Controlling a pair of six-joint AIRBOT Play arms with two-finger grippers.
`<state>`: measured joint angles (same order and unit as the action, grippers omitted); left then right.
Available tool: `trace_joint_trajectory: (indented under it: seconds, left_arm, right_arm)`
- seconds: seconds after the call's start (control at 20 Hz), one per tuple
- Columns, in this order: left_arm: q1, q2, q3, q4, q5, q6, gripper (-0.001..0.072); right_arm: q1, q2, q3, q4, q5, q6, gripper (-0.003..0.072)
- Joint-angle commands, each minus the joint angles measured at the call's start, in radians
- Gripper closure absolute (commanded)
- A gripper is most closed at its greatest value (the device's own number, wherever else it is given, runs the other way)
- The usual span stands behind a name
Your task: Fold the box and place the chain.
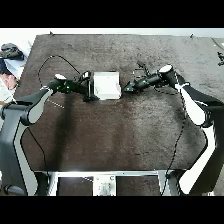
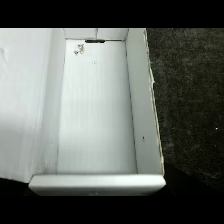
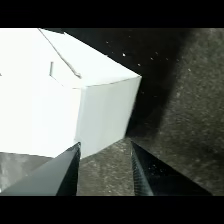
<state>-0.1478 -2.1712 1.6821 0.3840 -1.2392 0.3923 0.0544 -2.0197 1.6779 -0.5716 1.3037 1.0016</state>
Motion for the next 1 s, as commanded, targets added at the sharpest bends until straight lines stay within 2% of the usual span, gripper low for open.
trace_joint_trajectory:
  seconds: [0.0,0.5,0.8,0.95]
  left_arm:
    - [0.001,0.0,0.0,0.0,0.0,0.0,0.0359]
    - [0.001,0.0,0.0,0.0,0.0,0.0,0.0359]
    - [0.001,0.0,0.0,0.0,-0.001,0.0,0.0359]
    - [0.001,0.0,0.0,0.0,-0.001,0.0,0.0359]
  right_arm:
    - [0.003,0.025,0.001,0.018,0.005,-0.004,0.0321]
    - [0.063,0.035,0.006,-0.074,-0.047,0.028,0.032]
    - [0.129,0.035,0.129,-0.274,-0.054,0.153,0.032]
    - [0.165,0.035,0.148,-0.372,-0.066,0.208,0.0319]
